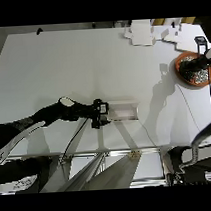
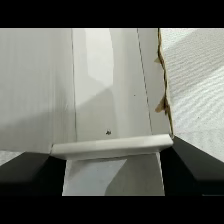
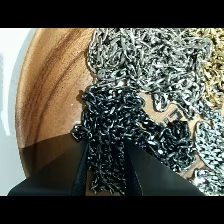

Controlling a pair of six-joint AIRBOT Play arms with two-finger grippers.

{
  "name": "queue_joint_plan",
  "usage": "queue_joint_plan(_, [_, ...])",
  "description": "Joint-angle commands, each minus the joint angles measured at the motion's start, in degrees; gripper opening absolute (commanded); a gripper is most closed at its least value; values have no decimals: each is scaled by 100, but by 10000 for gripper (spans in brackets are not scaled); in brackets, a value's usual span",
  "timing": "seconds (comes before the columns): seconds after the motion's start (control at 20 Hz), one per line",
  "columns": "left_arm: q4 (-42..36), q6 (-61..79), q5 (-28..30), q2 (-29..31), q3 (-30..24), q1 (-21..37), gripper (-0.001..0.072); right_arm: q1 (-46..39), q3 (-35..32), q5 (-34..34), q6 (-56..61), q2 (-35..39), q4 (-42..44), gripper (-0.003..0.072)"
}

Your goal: Fold the box and place the chain.

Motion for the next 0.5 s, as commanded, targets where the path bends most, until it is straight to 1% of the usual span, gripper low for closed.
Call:
queue_joint_plan(0.0, [0, 2, 2, 4, 4, -2, 214, -4, 4, 44, -9, -37, 39, 219])
queue_joint_plan(0.05, [0, 2, 2, 4, 4, -2, 214, -4, 4, 92, 2, -63, 37, 218])
queue_joint_plan(0.1, [0, 2, 2, 4, 4, -2, 214, -4, 2, 146, 7, -90, 33, 195])
queue_joint_plan(0.15, [0, 2, 2, 4, 4, -2, 214, -7, 2, 188, 11, -118, 31, 127])
queue_joint_plan(0.2, [0, 2, 2, 4, 4, -2, 214, -4, 2, 190, 46, -129, 33, 99])
queue_joint_plan(0.3, [0, 2, 2, 4, 4, -2, 214, -4, 4, 214, 46, -105, 33, 19])
queue_joint_plan(0.45, [0, 2, 2, 4, 4, -2, 214, -4, 4, 468, 28, 170, 33, 19])
